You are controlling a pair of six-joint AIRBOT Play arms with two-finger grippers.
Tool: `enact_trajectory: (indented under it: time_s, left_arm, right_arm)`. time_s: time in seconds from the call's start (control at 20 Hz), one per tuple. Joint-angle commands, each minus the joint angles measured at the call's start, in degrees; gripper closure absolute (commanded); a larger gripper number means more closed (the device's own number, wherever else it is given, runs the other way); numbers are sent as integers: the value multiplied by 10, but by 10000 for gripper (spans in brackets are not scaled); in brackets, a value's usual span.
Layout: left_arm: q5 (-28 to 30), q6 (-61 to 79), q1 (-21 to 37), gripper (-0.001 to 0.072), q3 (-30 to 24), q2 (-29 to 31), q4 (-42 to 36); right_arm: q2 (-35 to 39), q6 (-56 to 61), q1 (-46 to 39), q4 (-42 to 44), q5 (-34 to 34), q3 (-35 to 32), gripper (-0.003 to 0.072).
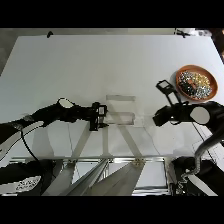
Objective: Fold the box and place the chain.
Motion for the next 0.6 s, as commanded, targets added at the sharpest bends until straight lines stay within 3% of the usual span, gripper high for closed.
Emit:
enact_trajectory:
  time_s: [0.0, 0.25, 0.45, 0.55]
  left_arm:
    - [0, 0, 0, 501, 0, 0, 0]
    - [0, 0, 0, 501, 0, 0, 0]
    - [0, 0, 0, 501, 0, 0, 0]
    - [0, 0, 0, 501, 0, 0, 0]
  right_arm:
    - [23, 143, -86, -65, 93, -6, 680]
    - [-23, 131, -126, 24, 16, -47, 679]
    - [-103, 13, -126, 184, -26, -57, 679]
    - [-138, -17, -126, 222, -40, -57, 679]
